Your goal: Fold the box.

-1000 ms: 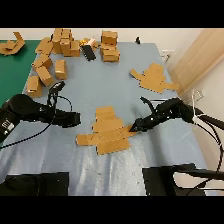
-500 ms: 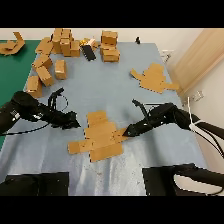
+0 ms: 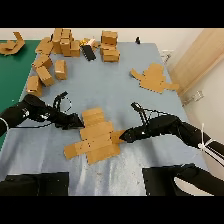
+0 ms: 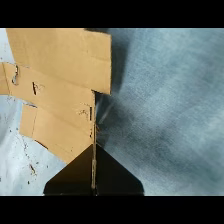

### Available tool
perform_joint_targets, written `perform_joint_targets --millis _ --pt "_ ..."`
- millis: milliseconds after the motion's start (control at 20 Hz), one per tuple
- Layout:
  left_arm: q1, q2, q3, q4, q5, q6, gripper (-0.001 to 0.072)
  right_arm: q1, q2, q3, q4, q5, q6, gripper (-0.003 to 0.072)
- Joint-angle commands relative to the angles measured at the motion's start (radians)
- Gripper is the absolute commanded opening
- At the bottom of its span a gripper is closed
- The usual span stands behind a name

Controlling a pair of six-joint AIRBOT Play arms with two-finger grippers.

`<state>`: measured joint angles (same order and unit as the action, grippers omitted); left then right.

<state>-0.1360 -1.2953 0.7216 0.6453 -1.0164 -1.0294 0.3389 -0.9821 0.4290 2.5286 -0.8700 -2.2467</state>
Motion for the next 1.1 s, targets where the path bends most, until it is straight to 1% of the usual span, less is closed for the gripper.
perform_joint_targets --millis 0,100,150,200,350,550,750,1050 --pt "0.000 -0.080 0.003 -0.132 0.036 0.158 0.0377 0.018 0.013 -0.006 0.000 0.020 0.028 0.0004" --pt "0.000 -0.124 0.017 -0.270 0.032 0.274 0.0377 0.018 0.012 -0.006 -0.001 0.020 0.034 0.0004" --pt "0.000 -0.138 0.028 -0.320 0.016 0.320 0.0376 0.018 0.011 -0.006 -0.006 0.020 0.046 0.0004" --pt "0.000 -0.147 0.043 -0.340 -0.003 0.344 0.0377 0.018 0.010 -0.006 -0.024 0.020 0.061 0.0004" --pt "0.010 -0.149 0.072 -0.285 -0.018 0.323 0.0376 0.018 0.010 -0.006 -0.048 0.017 0.078 0.0003" --pt "0.070 -0.149 0.074 -0.163 -0.033 0.252 0.0376 0.018 0.010 -0.006 -0.050 0.021 0.085 0.0004" --pt "0.118 -0.149 0.074 -0.159 -0.032 0.251 0.0376 0.018 0.010 -0.006 -0.050 0.023 0.101 0.0004" --pt "0.105 -0.153 0.075 -0.183 -0.032 0.275 0.0376 0.018 0.010 -0.006 -0.051 0.025 0.101 0.0004"
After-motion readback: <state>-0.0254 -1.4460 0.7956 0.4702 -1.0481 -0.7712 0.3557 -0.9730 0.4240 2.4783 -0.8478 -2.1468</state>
